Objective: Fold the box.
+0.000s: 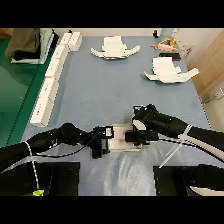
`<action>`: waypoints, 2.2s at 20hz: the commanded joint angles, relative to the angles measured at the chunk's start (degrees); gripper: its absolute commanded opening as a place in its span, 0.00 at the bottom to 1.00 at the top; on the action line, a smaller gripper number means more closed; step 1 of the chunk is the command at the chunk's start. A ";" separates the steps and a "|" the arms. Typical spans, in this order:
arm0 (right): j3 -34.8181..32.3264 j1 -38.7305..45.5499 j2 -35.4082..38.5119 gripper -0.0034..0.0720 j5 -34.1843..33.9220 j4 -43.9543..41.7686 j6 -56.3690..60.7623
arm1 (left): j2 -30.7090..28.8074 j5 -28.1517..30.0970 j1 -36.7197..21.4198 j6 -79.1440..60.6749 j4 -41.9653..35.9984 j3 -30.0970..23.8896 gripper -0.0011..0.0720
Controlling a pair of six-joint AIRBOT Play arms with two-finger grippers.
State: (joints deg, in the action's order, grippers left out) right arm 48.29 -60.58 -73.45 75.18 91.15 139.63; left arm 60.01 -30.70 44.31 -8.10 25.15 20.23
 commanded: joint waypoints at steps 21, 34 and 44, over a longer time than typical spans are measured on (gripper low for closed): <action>0.13 -3.08 0.31 0.18 -4.22 -1.66 -1.20 | 0.00 0.17 -0.02 -0.02 0.13 0.33 0.73; 0.13 -3.13 0.31 0.05 -8.26 -3.15 -1.01 | 0.00 0.04 0.00 0.15 0.09 0.42 0.95; 0.09 -3.10 0.31 0.05 -6.03 -3.96 -0.44 | 0.00 -0.11 -0.13 2.60 1.62 0.00 0.97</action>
State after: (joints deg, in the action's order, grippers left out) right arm 48.45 -63.70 -73.14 67.31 87.22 138.67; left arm 60.01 -30.81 44.31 -7.46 25.47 20.34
